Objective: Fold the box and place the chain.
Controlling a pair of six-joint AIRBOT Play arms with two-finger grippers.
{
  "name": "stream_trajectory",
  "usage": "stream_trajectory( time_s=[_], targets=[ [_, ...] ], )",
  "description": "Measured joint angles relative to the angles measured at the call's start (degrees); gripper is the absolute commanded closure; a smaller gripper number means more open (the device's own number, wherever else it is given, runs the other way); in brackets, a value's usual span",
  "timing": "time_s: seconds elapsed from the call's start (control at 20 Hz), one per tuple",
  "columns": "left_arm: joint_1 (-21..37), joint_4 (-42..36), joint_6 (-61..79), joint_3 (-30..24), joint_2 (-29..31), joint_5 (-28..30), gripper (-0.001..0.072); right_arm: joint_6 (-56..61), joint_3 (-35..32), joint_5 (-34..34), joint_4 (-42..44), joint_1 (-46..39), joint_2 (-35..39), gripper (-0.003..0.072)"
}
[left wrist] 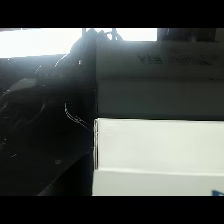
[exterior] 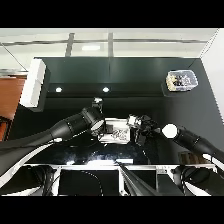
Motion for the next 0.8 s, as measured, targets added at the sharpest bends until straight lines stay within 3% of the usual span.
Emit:
stream_trajectory(
  time_s=[0.25, 0.45, 0.65, 0.8],
  targets=[
    [0.0, 0.0, 0.0, 0.0, 0.0, 0.0, 0.0681, 7.6, 0.7, 1.0, -0.7, -0.7, 1.8, 0.0676],
    [0.0, 0.0, 0.0, 0.0, 0.0, 0.0, 0.0681, 13.5, 1.9, 5.9, -0.8, -3.1, 6.8, 0.0676],
    [0.0, 0.0, 0.0, 0.0, 0.0, 0.0, 0.0682, 19.0, 5.6, 16.5, -0.8, -8.1, 12.3, 0.0676],
    [0.0, 0.0, 0.0, 0.0, 0.0, 0.0, 0.0681, 24.3, 12.0, 29.0, -0.6, -12.0, 14.5, 0.0676]
  ],
)
